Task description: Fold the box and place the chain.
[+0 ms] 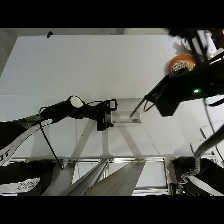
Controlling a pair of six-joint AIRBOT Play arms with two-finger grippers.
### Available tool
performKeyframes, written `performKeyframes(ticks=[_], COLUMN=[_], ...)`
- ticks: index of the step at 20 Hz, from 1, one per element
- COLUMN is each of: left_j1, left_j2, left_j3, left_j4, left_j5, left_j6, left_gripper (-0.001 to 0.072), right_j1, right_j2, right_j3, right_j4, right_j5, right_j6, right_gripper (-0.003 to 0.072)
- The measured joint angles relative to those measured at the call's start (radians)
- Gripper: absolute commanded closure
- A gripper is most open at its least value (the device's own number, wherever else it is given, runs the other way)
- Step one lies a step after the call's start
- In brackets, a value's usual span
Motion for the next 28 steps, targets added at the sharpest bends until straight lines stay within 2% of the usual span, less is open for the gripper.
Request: performKeyframes(ticks=[3, 9, 14, 17, 19, 20, 24, 28], left_j1=[0.0, 0.0, 0.0, 0.0, 0.0, 0.0, 0.0, 0.0], left_j2=[0.0, 0.0, 0.0, 0.0, 0.0, 0.0, 0.0, 0.0], left_j3=[0.0, 0.0, 0.0, 0.0, 0.0, 0.0, 0.0, 0.0], left_j4=[0.0, 0.0, 0.0, 0.0, 0.0, 0.0, 0.0, 0.0], left_j5=[0.0, 0.0, 0.0, 0.0, 0.0, 0.0, 0.0, 0.0], left_j6=[0.0, 0.0, 0.0, 0.0, 0.0, 0.0, 0.0, 0.0], left_gripper=[0.0377, 0.0377, 0.0377, 0.0377, 0.0377, 0.0377, 0.0377, 0.0377], right_j1=[0.037, 0.077, 0.12, 0.133, 0.136, 0.137, 0.138, 0.089], right_j2=[0.0, -0.013, -0.091, -0.15, -0.183, -0.197, -0.205, -0.113], right_j3=[-0.126, -0.378, -0.5, -0.523, -0.528, -0.531, -0.534, -0.534], right_j4=[-0.027, 0.007, 0.029, 0.031, 0.027, 0.026, 0.026, 0.016], right_j5=[-0.096, -0.367, -0.547, -0.599, -0.621, -0.627, -0.636, -0.598], right_j6=[0.034, 0.053, 0.055, 0.056, 0.057, 0.058, 0.061, 0.064], right_gripper=[0.0668, 0.067, 0.0667, 0.0652, 0.0514, 0.0496, 0.0496, 0.0497])
